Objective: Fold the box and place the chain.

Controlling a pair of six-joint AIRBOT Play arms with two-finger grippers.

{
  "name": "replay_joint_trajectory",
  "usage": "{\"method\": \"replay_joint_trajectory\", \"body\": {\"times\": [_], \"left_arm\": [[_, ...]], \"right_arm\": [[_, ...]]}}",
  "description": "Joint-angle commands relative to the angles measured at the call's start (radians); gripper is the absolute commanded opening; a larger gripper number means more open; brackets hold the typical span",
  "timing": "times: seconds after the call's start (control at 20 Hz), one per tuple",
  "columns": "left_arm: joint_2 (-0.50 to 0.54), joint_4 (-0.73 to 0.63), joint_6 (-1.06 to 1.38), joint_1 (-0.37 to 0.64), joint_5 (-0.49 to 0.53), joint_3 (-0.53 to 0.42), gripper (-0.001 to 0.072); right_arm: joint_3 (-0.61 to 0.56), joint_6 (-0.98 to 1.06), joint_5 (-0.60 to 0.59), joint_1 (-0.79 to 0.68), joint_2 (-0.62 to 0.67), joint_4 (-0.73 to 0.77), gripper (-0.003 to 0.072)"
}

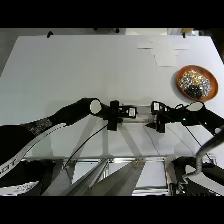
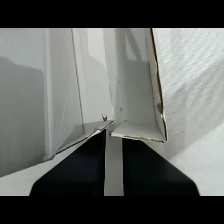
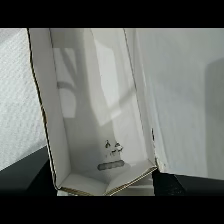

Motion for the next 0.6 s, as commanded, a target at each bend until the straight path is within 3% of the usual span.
{"method": "replay_joint_trajectory", "body": {"times": [0.0,0.15,0.25,0.4,0.45,0.55], "left_arm": [[-0.001,-0.012,0.000,-0.006,0.011,0.000,0.0104],[-0.001,-0.031,0.004,-0.019,0.024,0.000,0.0093],[-0.001,-0.029,0.004,-0.029,0.027,0.000,0.0025],[-0.003,-0.029,0.004,-0.040,0.029,0.000,0.0030],[-0.005,-0.029,0.004,-0.040,0.028,0.000,0.0038],[-0.013,-0.029,0.004,-0.040,0.027,0.000,0.0168]], "right_arm": [[0.000,0.000,0.002,0.000,0.001,0.000,0.0415],[0.000,0.000,0.002,0.000,0.001,0.000,0.0415],[0.000,0.000,0.002,0.000,0.001,0.000,0.0415],[0.000,0.000,0.002,0.000,0.001,0.000,0.0415],[0.000,0.000,0.002,0.000,0.001,0.000,0.0415],[0.000,0.000,0.002,0.000,0.001,0.000,0.0415]]}}
